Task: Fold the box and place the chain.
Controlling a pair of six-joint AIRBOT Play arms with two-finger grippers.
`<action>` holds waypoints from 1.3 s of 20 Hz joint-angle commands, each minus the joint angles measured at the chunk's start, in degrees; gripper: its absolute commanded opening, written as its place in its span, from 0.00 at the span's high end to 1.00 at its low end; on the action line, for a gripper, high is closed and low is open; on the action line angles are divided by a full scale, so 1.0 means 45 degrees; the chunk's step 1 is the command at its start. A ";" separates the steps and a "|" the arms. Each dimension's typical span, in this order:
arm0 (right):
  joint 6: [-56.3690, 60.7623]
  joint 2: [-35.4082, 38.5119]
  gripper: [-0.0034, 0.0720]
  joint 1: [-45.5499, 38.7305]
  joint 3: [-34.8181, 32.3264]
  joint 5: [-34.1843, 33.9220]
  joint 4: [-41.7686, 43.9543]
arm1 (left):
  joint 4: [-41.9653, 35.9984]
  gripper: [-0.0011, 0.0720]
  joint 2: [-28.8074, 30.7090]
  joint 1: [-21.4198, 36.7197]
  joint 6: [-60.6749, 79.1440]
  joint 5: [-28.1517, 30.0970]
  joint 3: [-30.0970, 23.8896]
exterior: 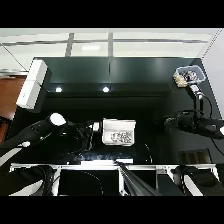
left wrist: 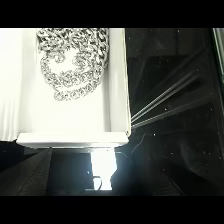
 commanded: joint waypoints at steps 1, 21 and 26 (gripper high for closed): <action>-0.0010 0.0010 0.18 -0.0005 0.0010 0.0117 0.0005 | -0.0253 0.01 -0.0272 -0.0044 -0.0146 0.0053 0.0233; -0.0010 0.0010 0.18 -0.0005 0.0010 0.0107 0.0000 | -0.0544 0.01 -0.0583 -0.1151 -0.0787 0.1185 0.0583; -0.0010 0.0010 0.18 -0.0005 0.0010 0.0112 0.0000 | -0.0544 0.01 -0.0534 -0.1151 -0.0792 0.1273 0.0593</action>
